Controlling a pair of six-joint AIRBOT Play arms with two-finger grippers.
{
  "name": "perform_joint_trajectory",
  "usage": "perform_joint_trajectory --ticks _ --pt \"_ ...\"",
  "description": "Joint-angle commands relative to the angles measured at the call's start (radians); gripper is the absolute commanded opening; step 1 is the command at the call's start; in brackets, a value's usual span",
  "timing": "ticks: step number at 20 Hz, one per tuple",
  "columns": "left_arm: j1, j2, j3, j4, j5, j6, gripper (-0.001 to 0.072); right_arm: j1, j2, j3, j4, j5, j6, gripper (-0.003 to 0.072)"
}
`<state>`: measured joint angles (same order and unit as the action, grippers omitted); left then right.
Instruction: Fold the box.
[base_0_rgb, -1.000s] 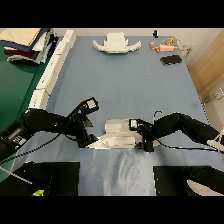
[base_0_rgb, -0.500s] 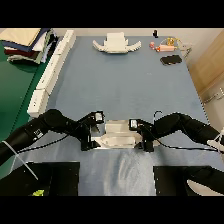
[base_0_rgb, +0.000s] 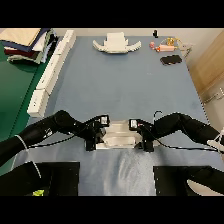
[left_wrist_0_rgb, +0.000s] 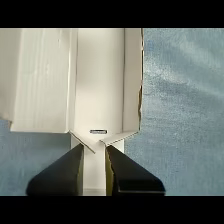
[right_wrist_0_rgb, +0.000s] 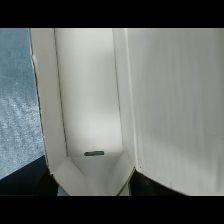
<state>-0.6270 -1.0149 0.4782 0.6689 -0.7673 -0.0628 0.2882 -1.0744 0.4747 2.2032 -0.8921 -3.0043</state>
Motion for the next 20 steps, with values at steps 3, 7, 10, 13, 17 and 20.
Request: perform_joint_trajectory --ticks 3,7,10,13,17,20 --pt "-0.047 -0.033 0.001 -0.073 0.068 0.022 0.0061 0.0 -0.001 0.0 0.0 0.0 0.0 0.0511" --pt "-0.075 -0.034 0.0 -0.122 0.087 0.045 0.0064 0.0 0.0 0.0 0.0 0.0 0.0 0.0511" --pt "-0.084 -0.034 0.0 -0.13 0.084 0.039 0.0305 0.0 0.0 0.0 0.0 0.0 0.0 0.051" --pt "-0.084 -0.034 0.0 -0.131 0.087 0.036 0.0534 0.0 0.0 0.0 0.0 0.0 0.0 0.051" --pt "-0.084 -0.033 0.0 -0.092 0.084 -0.044 0.0534 0.0 0.0 0.0 0.0 0.001 0.0 0.0511" --pt "-0.083 -0.019 0.005 0.065 0.058 -0.216 0.0013 0.0 0.0 0.0 0.0 0.0 0.0 0.051"
